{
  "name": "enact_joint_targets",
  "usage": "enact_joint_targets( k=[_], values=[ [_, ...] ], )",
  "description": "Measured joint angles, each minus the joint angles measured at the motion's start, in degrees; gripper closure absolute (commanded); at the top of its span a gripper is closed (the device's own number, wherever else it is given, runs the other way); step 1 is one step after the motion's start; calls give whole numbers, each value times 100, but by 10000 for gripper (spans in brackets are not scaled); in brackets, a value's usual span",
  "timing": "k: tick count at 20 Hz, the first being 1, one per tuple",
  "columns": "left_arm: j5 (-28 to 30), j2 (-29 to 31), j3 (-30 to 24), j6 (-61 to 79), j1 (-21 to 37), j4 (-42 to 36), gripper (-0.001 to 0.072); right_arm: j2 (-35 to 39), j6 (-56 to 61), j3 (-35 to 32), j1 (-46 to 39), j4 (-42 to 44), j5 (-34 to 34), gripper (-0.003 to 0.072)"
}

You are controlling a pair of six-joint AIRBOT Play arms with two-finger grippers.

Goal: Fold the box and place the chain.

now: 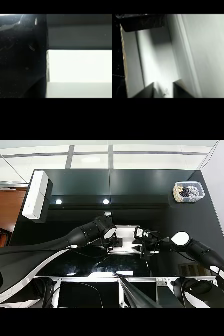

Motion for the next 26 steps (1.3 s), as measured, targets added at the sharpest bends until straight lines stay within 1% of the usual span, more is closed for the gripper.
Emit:
enact_joint_targets(
  k=[1,2,3,8,11,13,15,17,21,23,26],
  values=[
    [0,0,0,0,0,0,685,0,-2,0,0,0,2,416],
    [0,0,0,2,0,2,685,-2,-2,0,0,9,4,520],
    [0,0,0,2,0,2,685,0,-4,0,0,9,4,684],
    [7,0,0,4,0,2,685,17,4,0,-9,4,-15,677],
    [13,0,0,-4,0,0,685,190,546,98,-164,-68,-2,677],
    [20,0,0,-7,2,2,685,393,1333,227,-415,-424,28,677],
    [22,0,0,35,4,7,685,562,2371,352,-811,-918,22,677],
    [22,0,0,17,4,7,685,662,3633,435,-1364,-1309,101,677],
    [20,0,0,15,4,7,685,745,6105,503,-2608,-1646,487,677],
    [17,0,0,13,4,7,685,763,6889,511,-3080,-1788,835,677],
    [15,0,0,7,4,7,685,769,7530,487,-3427,-2109,1322,677]
  ],
)
